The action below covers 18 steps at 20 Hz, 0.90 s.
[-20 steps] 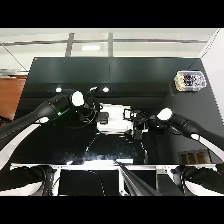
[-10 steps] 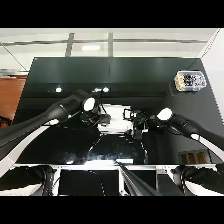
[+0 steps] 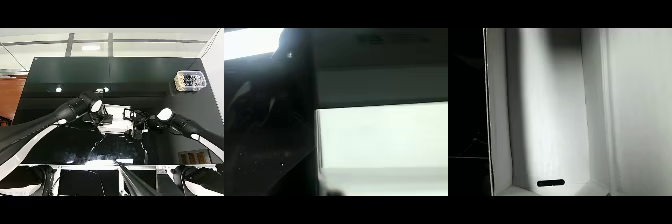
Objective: Fold the box and place the chain.
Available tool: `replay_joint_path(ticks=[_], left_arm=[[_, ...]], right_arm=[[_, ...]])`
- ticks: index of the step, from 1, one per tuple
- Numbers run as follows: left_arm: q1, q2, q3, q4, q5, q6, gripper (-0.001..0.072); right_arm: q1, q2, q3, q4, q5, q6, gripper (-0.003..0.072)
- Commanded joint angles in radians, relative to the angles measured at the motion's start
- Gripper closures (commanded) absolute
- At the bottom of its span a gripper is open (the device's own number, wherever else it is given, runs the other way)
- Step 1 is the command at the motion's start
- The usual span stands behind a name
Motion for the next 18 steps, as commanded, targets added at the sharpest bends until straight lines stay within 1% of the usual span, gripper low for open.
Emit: replay_joint_path(ticks=[1, 2, 3, 5, 6, 7, 9, 10, 11, 12, 17, 18], left_arm=[[-0.011, -0.002, 0.002, 0.0, 0.01, -0.015, 0.0686], [-0.011, -0.002, 0.002, -0.001, 0.01, -0.016, 0.0685], [-0.012, -0.002, 0.002, -0.001, 0.01, -0.016, 0.0666], [-0.012, -0.002, 0.009, -0.005, 0.005, -0.054, 0.0329], [-0.012, -0.002, 0.012, -0.004, 0.005, -0.062, 0.0233], [-0.012, -0.002, 0.012, -0.002, 0.006, -0.062, 0.0231], [-0.011, -0.005, 0.012, 0.001, 0.005, -0.062, 0.0232], [-0.011, -0.01, 0.012, 0.0, 0.005, -0.062, 0.0302], [-0.011, -0.014, 0.012, 0.0, 0.005, -0.06, 0.0547], [-0.011, -0.019, 0.012, -0.004, 0.006, -0.06, 0.0677], [-0.014, -0.022, 0.012, -0.008, 0.01, -0.059, 0.0685], [-0.014, -0.022, 0.012, -0.007, 0.01, -0.059, 0.0685]], right_arm=[[0.001, 0.0, 0.0, -0.001, 0.001, -0.003, 0.021], [0.001, 0.0, 0.0, -0.001, 0.001, -0.003, 0.0211], [0.001, 0.0, 0.0, -0.001, 0.001, -0.003, 0.0211], [0.001, 0.0, 0.0, -0.001, 0.001, -0.003, 0.0211], [0.001, 0.0, 0.0, -0.001, 0.001, -0.003, 0.0211], [0.001, 0.0, 0.0, -0.001, 0.002, -0.003, 0.0211], [0.001, 0.0, 0.0, -0.001, 0.002, -0.003, 0.021], [0.001, 0.0, 0.0, -0.001, 0.002, -0.003, 0.021], [0.001, 0.0, 0.0, -0.001, 0.002, -0.003, 0.021], [0.001, 0.0, 0.0, -0.001, 0.001, -0.003, 0.0211], [0.0, 0.0, 0.0, 0.006, -0.003, -0.003, 0.021], [0.0, 0.001, 0.0, 0.006, -0.003, 0.01, 0.0172]])
